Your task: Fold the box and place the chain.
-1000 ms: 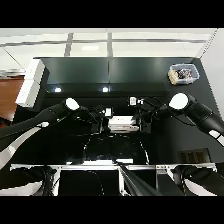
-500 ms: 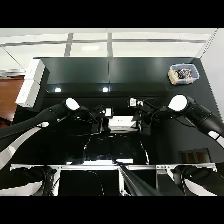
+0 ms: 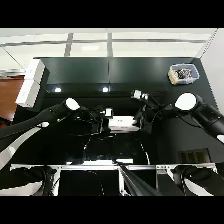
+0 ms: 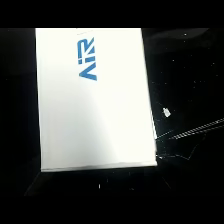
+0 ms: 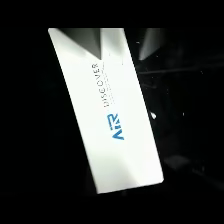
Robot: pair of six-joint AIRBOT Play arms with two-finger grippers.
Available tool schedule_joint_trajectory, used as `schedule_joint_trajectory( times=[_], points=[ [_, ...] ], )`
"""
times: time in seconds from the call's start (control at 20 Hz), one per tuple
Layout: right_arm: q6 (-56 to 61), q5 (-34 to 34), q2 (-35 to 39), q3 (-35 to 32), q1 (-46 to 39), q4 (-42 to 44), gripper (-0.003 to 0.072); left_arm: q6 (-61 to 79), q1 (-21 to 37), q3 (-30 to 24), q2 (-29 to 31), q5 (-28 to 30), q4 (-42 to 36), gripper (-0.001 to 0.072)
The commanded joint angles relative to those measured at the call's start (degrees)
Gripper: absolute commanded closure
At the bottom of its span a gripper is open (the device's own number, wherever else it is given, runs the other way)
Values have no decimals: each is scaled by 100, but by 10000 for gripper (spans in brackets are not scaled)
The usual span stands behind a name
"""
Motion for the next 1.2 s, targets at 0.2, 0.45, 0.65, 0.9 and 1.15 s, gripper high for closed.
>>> schedule_joint_trajectory(
  times=[0.2, 0.45, 0.65, 0.9, 1.15],
  points=[
    [2297, -282, 59, -459, -63, 933, 662, 0, -2, 0, -4, 0, 0, 369],
    [2295, -671, -516, -590, -39, 1823, 659, 0, -2, 0, -4, 0, 0, 368],
    [2332, -643, -949, -590, -26, 1797, 659, 0, -2, 0, -4, 0, 0, 369],
    [2345, -702, -1104, -590, -26, 1547, 659, 0, -2, 0, -4, 0, 0, 369],
    [2343, -702, -1104, -592, -28, 1388, 659, 0, -2, 0, -4, 0, 0, 369]
  ],
)
